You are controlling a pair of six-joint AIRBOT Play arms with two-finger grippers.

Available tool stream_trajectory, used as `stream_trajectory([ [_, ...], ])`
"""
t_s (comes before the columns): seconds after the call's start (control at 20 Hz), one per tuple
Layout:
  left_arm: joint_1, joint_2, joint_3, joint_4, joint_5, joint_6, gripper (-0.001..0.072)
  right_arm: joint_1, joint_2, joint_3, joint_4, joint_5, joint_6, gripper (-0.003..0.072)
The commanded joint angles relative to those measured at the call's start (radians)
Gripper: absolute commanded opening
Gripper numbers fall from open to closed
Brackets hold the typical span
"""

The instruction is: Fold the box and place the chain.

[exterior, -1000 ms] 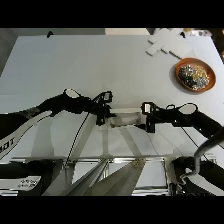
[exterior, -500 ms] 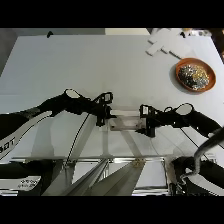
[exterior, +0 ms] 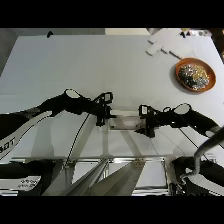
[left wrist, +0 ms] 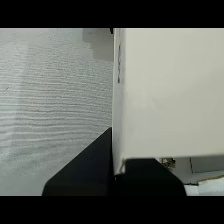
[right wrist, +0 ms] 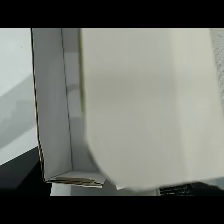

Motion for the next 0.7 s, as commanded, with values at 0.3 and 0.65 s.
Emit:
stream_trajectory([
  [0.3, 0.001, 0.000, 0.000, 0.000, 0.001, 0.000, 0.0010, 0.001, -0.060, 0.000, 0.036, -0.032, -0.090, 0.0544],
  [0.65, 0.001, 0.000, 0.000, 0.000, 0.001, 0.000, 0.0010, 0.001, -0.073, 0.000, 0.038, -0.049, -0.093, 0.0400],
])
